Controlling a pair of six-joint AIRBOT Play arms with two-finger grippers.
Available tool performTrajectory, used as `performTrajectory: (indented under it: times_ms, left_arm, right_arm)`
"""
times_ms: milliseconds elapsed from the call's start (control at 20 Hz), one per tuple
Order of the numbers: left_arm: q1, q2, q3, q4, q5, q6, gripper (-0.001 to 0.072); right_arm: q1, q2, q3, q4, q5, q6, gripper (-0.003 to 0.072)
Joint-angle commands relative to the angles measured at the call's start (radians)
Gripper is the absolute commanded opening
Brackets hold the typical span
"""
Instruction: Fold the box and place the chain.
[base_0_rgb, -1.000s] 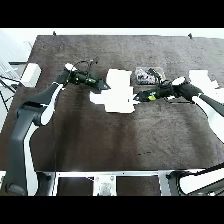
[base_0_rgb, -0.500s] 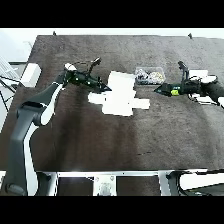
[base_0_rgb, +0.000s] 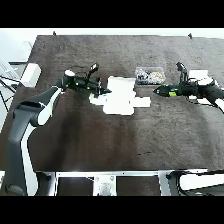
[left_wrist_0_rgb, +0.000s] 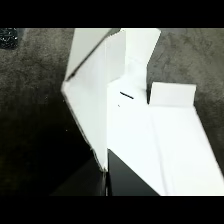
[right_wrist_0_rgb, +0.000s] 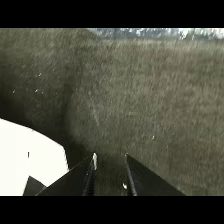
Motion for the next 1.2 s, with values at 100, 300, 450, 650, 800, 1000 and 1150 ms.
performTrajectory:
  times_ms: [100, 300, 450, 650, 800, 1000, 1150]
  left_arm:
    - [0.002, 0.086, -0.146, -0.031, 0.114, 0.149, 0.0013]
    - [0.005, 0.119, -0.229, -0.087, 0.165, 0.277, 0.0013]
    - [0.005, 0.099, -0.229, -0.085, 0.169, 0.287, 0.0015]
    - [0.005, 0.084, -0.229, -0.094, 0.156, 0.311, 0.0016]
    - [0.005, 0.074, -0.229, -0.098, 0.161, 0.307, 0.0017]
    - [0.005, 0.065, -0.228, -0.108, 0.161, 0.301, 0.0018]
    - [0.005, 0.065, -0.229, -0.106, 0.176, 0.301, 0.0019]
  right_arm:
    - [0.036, -0.005, -0.011, 0.0, -0.092, -0.032, 0.0241]
    - [0.053, -0.005, -0.011, 0.0, -0.106, -0.038, 0.0241]
    - [0.063, -0.005, -0.011, 0.001, -0.107, -0.037, 0.0242]
    - [0.067, -0.005, -0.011, 0.0, -0.106, -0.037, 0.0243]
    - [0.067, -0.005, -0.011, 0.0, -0.106, -0.038, 0.0243]
    - [0.067, -0.005, -0.011, 0.0, -0.106, -0.043, 0.0244]
    - [0.067, -0.004, -0.011, 0.0, -0.106, -0.08, 0.0244]
